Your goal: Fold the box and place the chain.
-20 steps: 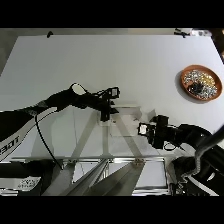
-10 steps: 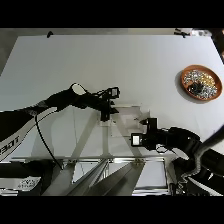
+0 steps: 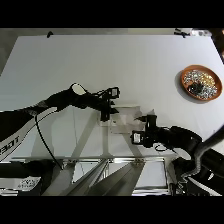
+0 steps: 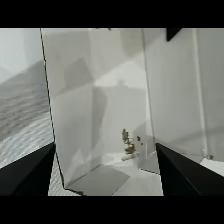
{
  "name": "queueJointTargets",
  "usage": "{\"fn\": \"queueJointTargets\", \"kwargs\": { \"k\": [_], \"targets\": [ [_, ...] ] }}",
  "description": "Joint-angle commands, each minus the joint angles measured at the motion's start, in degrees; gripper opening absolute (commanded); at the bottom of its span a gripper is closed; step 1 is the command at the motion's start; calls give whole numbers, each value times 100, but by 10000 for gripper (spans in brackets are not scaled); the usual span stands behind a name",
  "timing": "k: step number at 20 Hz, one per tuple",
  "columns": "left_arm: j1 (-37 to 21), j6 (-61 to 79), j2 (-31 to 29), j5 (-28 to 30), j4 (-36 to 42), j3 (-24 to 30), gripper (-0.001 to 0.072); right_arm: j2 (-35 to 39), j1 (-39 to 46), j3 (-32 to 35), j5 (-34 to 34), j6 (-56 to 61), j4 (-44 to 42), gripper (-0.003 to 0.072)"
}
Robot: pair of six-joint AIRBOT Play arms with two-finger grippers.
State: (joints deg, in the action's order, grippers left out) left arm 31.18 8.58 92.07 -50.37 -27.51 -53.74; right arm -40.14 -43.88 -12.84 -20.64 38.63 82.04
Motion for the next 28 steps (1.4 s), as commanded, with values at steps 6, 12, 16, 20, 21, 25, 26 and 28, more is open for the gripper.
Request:
{"fn": "queueJointTargets", "kwargs": {
  "k": [6, 12, 16, 20, 21, 25, 26, 28],
  "targets": [
    [0, 0, 4, 0, 2, 2, 13, 96, 955, -2, 52, -1891, -2061, 705],
    [0, 0, 4, 0, 0, 2, 13, 76, 1589, -2, 17, -2122, -2197, 703],
    [-2, 0, 4, 0, 2, 2, 13, -352, 1615, -2, -94, -3296, -2997, 700],
    [-2, 0, 4, 0, 0, 2, 13, -649, 1823, -2, -109, -4721, -4352, 700],
    [0, 0, 4, 0, 2, 2, 13, -654, 2033, -2, -138, -5034, -4642, 700],
    [0, 0, 4, 0, 0, 2, 13, -656, 2583, -33, -837, -5949, -4931, 699],
    [0, 0, 4, 2, 2, 2, 13, -658, 2643, -33, -901, -6183, -5163, 699],
    [0, 0, 4, 2, 0, 2, 13, -745, 2752, -44, -896, -6655, -5624, 699]
  ]
}}
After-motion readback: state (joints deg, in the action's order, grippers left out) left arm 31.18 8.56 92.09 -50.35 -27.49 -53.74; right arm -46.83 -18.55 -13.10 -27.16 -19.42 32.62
